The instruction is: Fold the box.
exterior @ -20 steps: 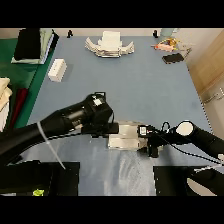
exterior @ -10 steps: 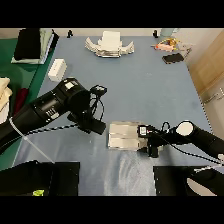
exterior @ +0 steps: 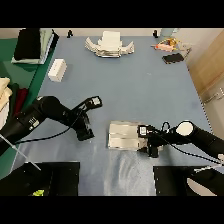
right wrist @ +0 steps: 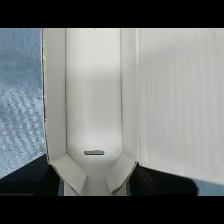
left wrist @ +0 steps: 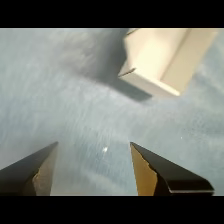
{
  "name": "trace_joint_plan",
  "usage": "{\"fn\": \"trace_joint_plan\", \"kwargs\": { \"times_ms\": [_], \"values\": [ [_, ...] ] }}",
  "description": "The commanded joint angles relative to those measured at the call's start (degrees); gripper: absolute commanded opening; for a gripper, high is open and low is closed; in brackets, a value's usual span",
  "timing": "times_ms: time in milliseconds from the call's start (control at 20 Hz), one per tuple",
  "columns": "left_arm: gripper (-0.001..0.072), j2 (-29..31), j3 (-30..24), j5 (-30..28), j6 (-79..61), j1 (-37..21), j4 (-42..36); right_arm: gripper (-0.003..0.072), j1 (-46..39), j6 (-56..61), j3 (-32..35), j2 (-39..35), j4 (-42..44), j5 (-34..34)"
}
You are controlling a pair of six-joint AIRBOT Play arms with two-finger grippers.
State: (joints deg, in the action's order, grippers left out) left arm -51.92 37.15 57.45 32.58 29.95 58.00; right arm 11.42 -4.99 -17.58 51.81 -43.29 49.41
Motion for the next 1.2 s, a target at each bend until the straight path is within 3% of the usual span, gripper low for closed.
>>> {"fn": "trace_joint_plan", "kwargs": {
  "times_ms": [0, 200, 450, 700, 1150],
  "values": [
    [0.07, -0.3, -8.6, -10.1, -29.7, -2.1, -16.3, 0.053, 0.0, 0.0, 0.0, 0.0, 0.0, 0.0],
    [0.07, -4.5, -12.5, -15.5, -43.8, 2.3, -21.9, 0.053, 0.0, 0.0, 0.0, 0.0, 0.0, 0.0],
    [0.0701, -9.8, -12.5, -21.4, -47.0, 8.4, -29.7, 0.053, 0.0, 0.0, 0.0, 0.0, 0.0, 0.0],
    [0.0701, -11.4, -12.3, -21.4, -47.0, 11.9, -31.7, 0.053, 0.0, 0.0, 0.0, 0.0, 0.0, 0.0],
    [0.0699, -13.3, -12.1, -22.8, -46.9, 12.2, -35.3, 0.053, 0.0, 0.0, 0.0, 0.0, 0.0, 0.0]
  ]
}}
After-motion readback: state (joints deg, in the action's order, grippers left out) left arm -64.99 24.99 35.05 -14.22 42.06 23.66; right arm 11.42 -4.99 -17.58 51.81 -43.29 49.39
